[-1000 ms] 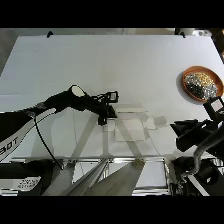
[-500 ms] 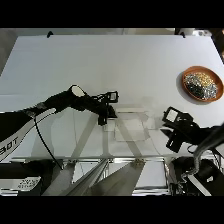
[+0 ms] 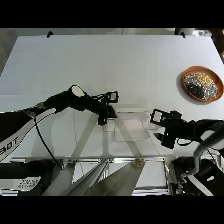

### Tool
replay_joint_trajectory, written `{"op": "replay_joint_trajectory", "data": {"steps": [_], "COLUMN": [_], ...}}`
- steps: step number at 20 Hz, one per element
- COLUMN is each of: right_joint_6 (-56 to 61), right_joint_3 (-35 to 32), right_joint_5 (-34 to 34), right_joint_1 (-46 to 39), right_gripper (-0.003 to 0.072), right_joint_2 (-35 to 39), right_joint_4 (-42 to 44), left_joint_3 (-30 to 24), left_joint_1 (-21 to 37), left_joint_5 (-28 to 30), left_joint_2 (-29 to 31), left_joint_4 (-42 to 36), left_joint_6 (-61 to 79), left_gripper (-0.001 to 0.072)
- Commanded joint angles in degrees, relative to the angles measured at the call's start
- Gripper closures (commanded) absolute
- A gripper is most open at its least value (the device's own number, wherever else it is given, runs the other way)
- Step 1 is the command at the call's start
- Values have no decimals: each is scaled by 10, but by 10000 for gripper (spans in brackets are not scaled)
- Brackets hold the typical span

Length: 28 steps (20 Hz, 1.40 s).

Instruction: Fold the box and place the chain.

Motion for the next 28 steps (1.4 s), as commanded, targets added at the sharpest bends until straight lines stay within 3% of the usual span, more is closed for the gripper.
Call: {"op": "replay_joint_trajectory", "data": {"steps": [1, 5, 7, 12, 20, 28], "right_joint_6": [-13, 16, 16, 14, 6, 6], "right_joint_3": [-37, -131, -149, -155, -158, -160], "right_joint_5": [-1, -14, -42, -146, -159, -244], "right_joint_1": [42, 90, 91, 91, 128, 140], "right_gripper": [131, 128, -11, -14, -14, -14], "right_joint_2": [63, 172, 176, 141, 67, -10], "right_joint_4": [-3, -53, -56, -46, -42, -10], "left_joint_3": [0, 0, 0, 0, 0, 0], "left_joint_1": [0, 0, 0, 0, 0, 0], "left_joint_5": [0, 0, 0, 0, 0, 0], "left_joint_2": [0, 0, 0, 0, 0, 0], "left_joint_4": [0, 0, 0, 0, 0, 0], "left_joint_6": [0, 0, 0, 0, 0, 0], "left_gripper": [697, 697, 697, 697, 697, 697]}}
